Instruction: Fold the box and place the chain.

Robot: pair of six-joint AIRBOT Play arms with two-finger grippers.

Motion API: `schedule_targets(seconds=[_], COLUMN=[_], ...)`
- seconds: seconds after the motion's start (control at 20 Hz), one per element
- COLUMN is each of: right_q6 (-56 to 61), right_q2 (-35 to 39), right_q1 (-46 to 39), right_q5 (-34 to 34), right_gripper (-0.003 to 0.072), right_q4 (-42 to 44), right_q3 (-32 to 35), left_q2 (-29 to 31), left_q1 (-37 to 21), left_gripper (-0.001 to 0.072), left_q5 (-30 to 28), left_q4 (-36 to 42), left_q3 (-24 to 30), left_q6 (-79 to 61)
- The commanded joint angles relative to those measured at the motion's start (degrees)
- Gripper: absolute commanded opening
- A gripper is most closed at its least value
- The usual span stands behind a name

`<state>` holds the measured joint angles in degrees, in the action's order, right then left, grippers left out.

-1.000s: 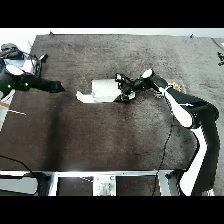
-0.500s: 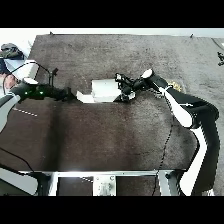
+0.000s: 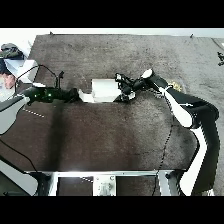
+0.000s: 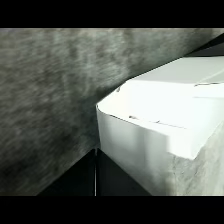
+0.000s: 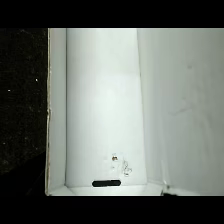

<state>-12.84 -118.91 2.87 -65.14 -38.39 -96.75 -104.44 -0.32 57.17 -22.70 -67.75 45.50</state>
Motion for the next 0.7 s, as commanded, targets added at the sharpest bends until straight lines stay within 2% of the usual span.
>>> schedule_targets(seconds=[0.0, 0.1, 0.3, 0.35, 0.4, 0.65], right_q6=[0.0, 0.0, 0.0, 0.0, 0.0, 0.0], right_q2=[0.0, 0.0, 0.0, 0.0, 0.0, 0.0], right_q1=[0.0, 0.0, 0.0, 0.0, 0.0, 0.0], right_q5=[0.0, 0.0, 0.0, 0.0, 0.0, 0.0], right_gripper=[0.0437, 0.0437, 0.0438, 0.0437, 0.0437, 0.0437], right_q4=[0.0, 0.0, 0.0, 0.0, 0.0, 0.0], right_q3=[0.0, 0.0, 0.0, 0.0, 0.0, 0.0], left_q2=[-0.4, -0.4, -0.4, -0.4, -0.4, -0.3], left_q1=[1.6, 2.0, 2.0, 2.0, 2.0, 2.0], left_gripper=[0.0013, 0.0013, 0.0015, 0.019, 0.0485, 0.0466], left_q5=[-1.7, -1.7, 3.5, 4.7, 5.1, 6.6], left_q4=[2.2, 3.1, 4.0, 4.0, 3.7, 3.9], left_q3=[0.0, -0.2, -3.2, -3.9, -4.4, -4.6], left_q6=[-1.0, -1.0, -1.0, -1.1, -1.2, -1.4])
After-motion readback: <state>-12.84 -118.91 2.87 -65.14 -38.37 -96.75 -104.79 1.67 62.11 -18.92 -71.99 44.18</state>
